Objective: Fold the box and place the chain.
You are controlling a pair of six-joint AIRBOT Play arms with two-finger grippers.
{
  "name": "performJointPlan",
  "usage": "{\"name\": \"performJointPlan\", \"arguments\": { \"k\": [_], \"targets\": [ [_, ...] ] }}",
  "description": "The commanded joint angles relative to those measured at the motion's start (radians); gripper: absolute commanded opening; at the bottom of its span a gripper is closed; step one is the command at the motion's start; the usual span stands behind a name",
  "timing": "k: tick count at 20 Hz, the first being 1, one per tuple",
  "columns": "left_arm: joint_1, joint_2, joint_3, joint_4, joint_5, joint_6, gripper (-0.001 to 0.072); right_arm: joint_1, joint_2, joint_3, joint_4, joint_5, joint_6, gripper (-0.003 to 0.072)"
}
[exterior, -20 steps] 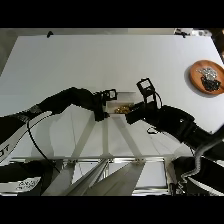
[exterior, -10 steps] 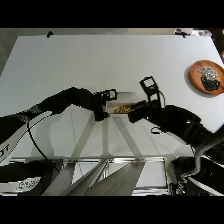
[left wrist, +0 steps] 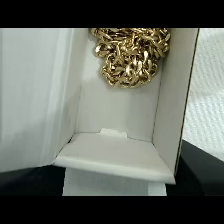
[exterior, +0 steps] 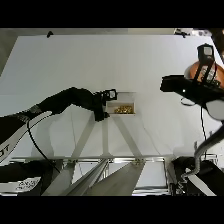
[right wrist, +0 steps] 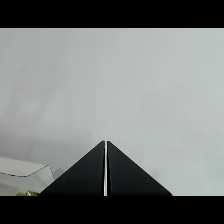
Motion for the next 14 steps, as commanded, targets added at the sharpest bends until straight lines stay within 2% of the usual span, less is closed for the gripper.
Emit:
{"name": "performJointPlan", "arguments": {
  "k": [1, 3, 5, 9, 14],
  "targets": [
    [0.0, 0.0, 0.001, 0.0, 0.0, 0.0, 0.0155, -0.159, -0.241, 0.133, 0.497, 0.247, -0.478, 0.0009],
    [0.0, 0.0, 0.001, 0.0, 0.0, 0.0, 0.0155, -0.203, -0.412, 0.216, 0.6, 0.422, -0.574, 0.001],
    [0.0, 0.0, 0.001, 0.0, 0.0, 0.0, 0.0155, -0.212, -0.537, 0.268, 0.657, 0.524, -0.627, 0.001],
    [0.0, 0.0, 0.001, 0.0, 0.0, 0.0, 0.0155, -0.148, -0.663, 0.279, 0.671, 0.549, -0.673, 0.001],
    [0.0, 0.0, 0.001, 0.0, 0.0, 0.0, 0.0155, -0.025, -0.732, 0.279, 0.673, 0.502, -0.703, 0.001]
  ]
}}
